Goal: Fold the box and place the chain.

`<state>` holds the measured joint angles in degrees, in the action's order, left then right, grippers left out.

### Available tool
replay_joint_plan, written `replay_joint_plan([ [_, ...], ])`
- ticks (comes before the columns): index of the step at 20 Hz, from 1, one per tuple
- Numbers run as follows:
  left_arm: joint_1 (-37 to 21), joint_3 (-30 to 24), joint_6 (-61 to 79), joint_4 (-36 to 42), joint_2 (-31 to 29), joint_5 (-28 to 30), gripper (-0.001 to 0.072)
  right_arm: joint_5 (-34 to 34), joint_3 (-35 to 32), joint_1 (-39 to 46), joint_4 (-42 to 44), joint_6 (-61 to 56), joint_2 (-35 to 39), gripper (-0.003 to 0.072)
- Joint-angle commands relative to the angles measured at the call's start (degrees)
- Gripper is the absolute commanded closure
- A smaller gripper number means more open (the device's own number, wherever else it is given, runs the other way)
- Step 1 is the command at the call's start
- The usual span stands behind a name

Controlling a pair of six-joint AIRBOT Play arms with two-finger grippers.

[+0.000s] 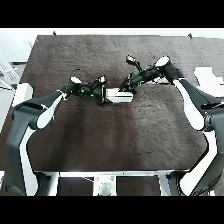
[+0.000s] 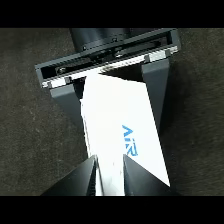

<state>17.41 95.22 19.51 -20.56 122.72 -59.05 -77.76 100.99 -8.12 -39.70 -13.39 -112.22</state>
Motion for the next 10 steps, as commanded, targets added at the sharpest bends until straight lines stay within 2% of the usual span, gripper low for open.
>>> replay_joint_plan([
  [1, 0.04, 0.04, 0.04, -0.02, -0.04, -0.07, 0.0359, 0.85, 0.63, -0.02, 0.0, -0.09, 0.04, 0.0484],
  [10, 0.04, 0.04, 0.04, 0.0, -0.04, -0.07, 0.0359, 0.59, 0.48, -0.48, -1.4, -0.13, 0.02, 0.0486],
])
